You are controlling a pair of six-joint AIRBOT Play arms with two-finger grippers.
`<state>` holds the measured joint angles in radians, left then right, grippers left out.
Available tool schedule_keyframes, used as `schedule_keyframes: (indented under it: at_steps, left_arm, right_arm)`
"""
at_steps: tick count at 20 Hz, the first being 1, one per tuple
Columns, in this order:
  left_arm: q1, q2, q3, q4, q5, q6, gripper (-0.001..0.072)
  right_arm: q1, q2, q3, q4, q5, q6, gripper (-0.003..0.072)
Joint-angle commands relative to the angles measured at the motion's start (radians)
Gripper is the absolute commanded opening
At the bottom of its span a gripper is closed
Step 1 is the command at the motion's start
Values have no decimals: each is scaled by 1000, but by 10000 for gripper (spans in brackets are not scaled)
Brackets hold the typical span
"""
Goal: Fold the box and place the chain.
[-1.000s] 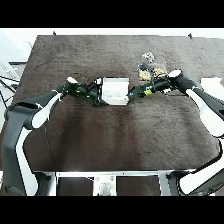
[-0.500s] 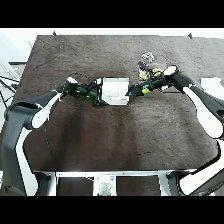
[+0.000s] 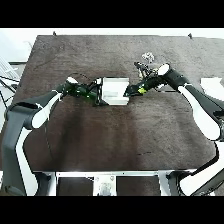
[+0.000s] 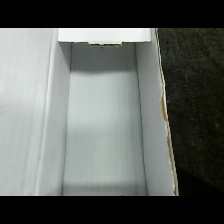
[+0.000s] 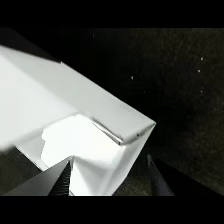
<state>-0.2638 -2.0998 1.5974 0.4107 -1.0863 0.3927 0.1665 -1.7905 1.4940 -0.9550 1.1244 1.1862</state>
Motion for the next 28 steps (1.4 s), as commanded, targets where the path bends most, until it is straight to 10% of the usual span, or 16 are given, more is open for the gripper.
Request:
schedule_keyframes:
  at_steps: [1, 28]
  left_arm:
    - [1, 0, 0, 0, 1, 0, 289]
    - [1, 0, 0, 0, 2, 0, 289]
  right_arm:
    - [36, -1, 26, -97, -18, 100, 548]
    - [240, -98, 195, -683, 65, 700, 494]
